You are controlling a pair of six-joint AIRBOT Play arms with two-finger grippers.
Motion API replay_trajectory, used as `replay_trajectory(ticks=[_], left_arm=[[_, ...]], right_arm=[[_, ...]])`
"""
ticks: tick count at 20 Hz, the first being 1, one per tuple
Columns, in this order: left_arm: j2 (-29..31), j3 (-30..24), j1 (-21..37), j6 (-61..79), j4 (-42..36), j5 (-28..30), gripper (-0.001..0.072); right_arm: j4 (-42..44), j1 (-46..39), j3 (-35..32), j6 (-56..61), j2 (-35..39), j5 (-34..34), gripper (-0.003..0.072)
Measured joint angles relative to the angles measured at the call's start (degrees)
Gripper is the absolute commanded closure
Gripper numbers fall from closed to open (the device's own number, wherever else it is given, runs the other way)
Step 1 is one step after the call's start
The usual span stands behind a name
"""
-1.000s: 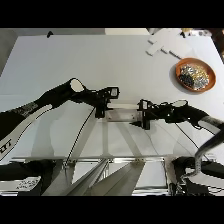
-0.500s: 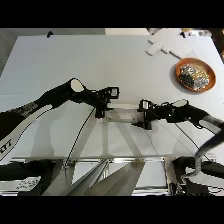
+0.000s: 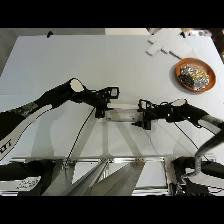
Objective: Fold the box and place the chain.
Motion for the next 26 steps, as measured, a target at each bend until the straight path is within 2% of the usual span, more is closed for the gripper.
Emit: replay_trajectory(ticks=[10, 11, 21, 23, 25, 26], left_arm=[[0.0, 0.0, 0.0, 0.0, 0.0, 0.0, 0.0699], [0.0, 0.0, 0.0, 0.0, 0.0, 0.0, 0.0699], [0.0, 0.0, 0.0, 0.0, 0.0, 0.0, 0.0699], [0.0, 0.0, 0.0, 0.0, 0.0, 0.0, 0.0699], [0.0, 0.0, 0.0, 0.0, 0.0, 0.0, 0.0699], [0.0, 0.0, 0.0, 0.0, 0.0, -0.1, 0.0699]], right_arm=[[-1.6, 1.4, 0.7, 3.1, 0.0, -1.3, 0.0048], [-1.8, 1.5, 0.7, 3.3, 0.0, -1.4, 0.0027], [-2.8, 1.6, 0.9, 4.4, 0.0, -1.0, 0.0001], [-2.8, 1.6, 0.9, 4.3, 0.0, -0.8, 0.0042], [-2.8, 1.6, 0.9, 4.3, 0.0, -0.7, 0.0144], [-2.8, 1.6, 0.9, 4.3, 0.0, -0.7, 0.0165]])
